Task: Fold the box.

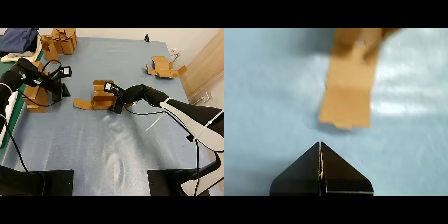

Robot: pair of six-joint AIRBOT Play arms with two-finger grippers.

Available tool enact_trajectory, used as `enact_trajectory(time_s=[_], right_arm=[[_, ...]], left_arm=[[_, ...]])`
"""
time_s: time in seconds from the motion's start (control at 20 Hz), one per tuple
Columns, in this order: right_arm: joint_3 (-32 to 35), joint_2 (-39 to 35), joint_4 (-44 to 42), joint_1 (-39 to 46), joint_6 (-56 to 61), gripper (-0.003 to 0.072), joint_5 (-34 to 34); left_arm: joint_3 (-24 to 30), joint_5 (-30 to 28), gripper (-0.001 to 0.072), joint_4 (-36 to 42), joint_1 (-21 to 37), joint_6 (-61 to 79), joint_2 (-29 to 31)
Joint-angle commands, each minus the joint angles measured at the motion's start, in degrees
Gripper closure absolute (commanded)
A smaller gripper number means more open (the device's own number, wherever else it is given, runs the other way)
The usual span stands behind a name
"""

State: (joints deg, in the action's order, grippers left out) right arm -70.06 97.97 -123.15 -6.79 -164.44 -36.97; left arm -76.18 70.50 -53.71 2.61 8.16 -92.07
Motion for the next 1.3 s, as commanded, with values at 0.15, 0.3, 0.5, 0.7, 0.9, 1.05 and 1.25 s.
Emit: enact_trajectory(time_s=[0.15,0.3,0.5,0.7,0.9,1.05,1.25], right_arm=[[-0.04,0.04,-0.02,0.02,0.02,-0.0011,0.04],[-0.04,0.04,-0.02,0.00,-0.04,-0.0011,0.02],[-0.04,0.04,-0.07,-0.04,-0.02,-0.0001,0.04],[-0.04,0.04,-0.07,0.00,-0.07,0.0007,-0.09],[-0.04,0.04,-0.07,0.02,-0.09,0.0007,-0.15],[-0.04,0.04,-0.07,0.00,-0.07,0.0007,-0.17],[-0.04,0.04,-0.07,0.02,-0.04,0.0007,-0.22]], left_arm=[[6.75,-1.25,0.0690,-4.02,1.42,-5.62,0.35],[8.52,-4.44,0.0690,9.11,1.66,-25.14,-0.70],[10.12,-6.10,0.0690,17.09,3.19,-59.93,-2.47],[11.69,-10.45,0.0690,16.76,3.17,-70.27,-3.69],[12.00,-7.98,0.0690,18.47,1.81,-70.27,-5.05],[12.33,-6.56,0.0690,22.23,0.33,-67.52,-5.05],[12.31,-4.13,0.0690,22.69,-0.72,-66.38,-5.05]])
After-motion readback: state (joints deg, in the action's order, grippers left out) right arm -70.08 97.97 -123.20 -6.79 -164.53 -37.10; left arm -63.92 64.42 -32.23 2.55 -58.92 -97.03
